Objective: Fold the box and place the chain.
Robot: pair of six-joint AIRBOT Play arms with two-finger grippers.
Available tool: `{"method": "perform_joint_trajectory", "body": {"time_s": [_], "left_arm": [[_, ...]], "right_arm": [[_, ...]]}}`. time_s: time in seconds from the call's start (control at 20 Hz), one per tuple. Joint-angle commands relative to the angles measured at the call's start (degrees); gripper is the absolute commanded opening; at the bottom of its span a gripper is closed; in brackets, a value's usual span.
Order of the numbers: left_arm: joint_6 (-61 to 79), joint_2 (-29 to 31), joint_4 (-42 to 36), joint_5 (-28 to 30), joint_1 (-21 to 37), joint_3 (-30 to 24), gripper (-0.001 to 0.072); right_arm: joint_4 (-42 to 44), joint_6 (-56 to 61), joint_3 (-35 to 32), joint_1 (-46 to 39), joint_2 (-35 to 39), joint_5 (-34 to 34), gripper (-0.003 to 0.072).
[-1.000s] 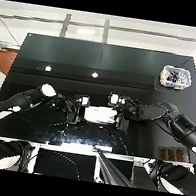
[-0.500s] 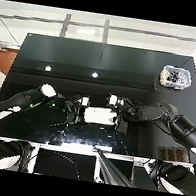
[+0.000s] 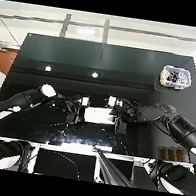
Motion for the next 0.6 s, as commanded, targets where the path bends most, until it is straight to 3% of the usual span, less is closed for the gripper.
{"method": "perform_joint_trajectory", "body": {"time_s": [0.0,0.05,0.1,0.2,0.25,0.55], "left_arm": [[-0.02,-0.04,0.0,0.11,-0.02,0.02,0.0393],[-0.02,-0.04,0.0,0.11,-0.02,0.02,0.0393],[-0.02,-0.04,0.0,0.11,-0.02,0.02,0.0393],[-0.02,-0.04,0.0,0.11,-0.02,0.02,0.0393],[-0.02,-0.04,0.0,0.11,-0.02,0.02,0.0393],[-0.02,-0.04,0.0,0.11,-0.02,0.02,0.0393]], "right_arm": [[-0.07,0.0,0.04,0.07,0.04,0.07,0.016],[-0.07,0.02,0.04,0.07,0.04,0.04,0.0162],[-0.04,0.02,0.04,0.07,0.04,0.13,0.0271],[-0.07,0.07,0.04,0.07,0.04,1.18,0.0632],[-0.24,0.04,0.04,0.04,0.04,1.64,0.0689],[-3.15,0.15,0.0,0.07,-0.22,3.19,0.0687]]}}
